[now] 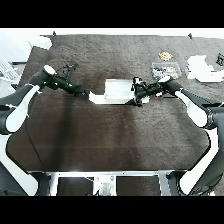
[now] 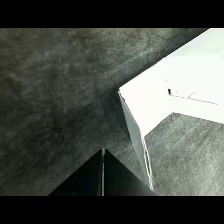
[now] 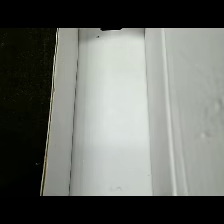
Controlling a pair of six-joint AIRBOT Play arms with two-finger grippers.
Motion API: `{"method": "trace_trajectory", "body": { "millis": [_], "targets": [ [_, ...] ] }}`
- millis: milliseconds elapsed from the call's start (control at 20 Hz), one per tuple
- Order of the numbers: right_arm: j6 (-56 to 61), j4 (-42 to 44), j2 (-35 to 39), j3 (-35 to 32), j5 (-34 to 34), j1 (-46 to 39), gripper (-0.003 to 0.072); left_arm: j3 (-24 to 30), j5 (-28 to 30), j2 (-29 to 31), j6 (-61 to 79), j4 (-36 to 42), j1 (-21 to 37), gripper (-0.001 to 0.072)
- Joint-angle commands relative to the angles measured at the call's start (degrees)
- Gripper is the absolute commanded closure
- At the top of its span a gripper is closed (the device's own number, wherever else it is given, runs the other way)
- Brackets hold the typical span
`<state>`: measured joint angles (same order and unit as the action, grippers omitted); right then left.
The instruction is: Fold the box and place the chain.
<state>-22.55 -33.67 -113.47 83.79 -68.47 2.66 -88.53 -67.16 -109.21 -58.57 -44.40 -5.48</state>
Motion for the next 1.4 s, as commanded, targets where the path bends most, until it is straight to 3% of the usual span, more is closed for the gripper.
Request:
{"method": "trace_trajectory", "body": {
  "millis": [0,300,550,750,800,850,1350],
  "targets": [
    [0.02,0.04,-0.02,0.04,0.00,0.02,0.0115,0.07,0.20,-3.13,-1.20,3.23,-1.92,0.0692],
    [0.02,0.02,-0.02,0.04,0.00,0.02,0.0115,-0.70,0.28,-5.90,2.14,9.79,-7.06,0.0690],
    [0.02,0.02,-0.02,0.04,0.00,0.02,0.0115,-8.07,-1.92,-5.66,1.53,9.90,-5.84,0.0688],
    [0.02,0.02,-0.02,0.04,0.00,0.02,0.0115,-10.23,-4.02,-5.66,1.57,10.12,-5.77,0.0686],
    [0.02,0.02,-0.02,0.04,0.00,0.02,0.0115,-10.23,-4.33,-5.66,1.60,10.14,-5.75,0.0612],
    [0.00,0.02,-0.02,0.04,0.00,0.02,0.0115,-10.23,-4.55,-5.66,1.60,10.16,-5.75,0.0422],
    [0.02,0.02,-0.02,0.04,0.00,0.02,0.0115,-10.23,-7.28,-5.68,1.57,11.02,-6.23,0.0401]
  ]
}}
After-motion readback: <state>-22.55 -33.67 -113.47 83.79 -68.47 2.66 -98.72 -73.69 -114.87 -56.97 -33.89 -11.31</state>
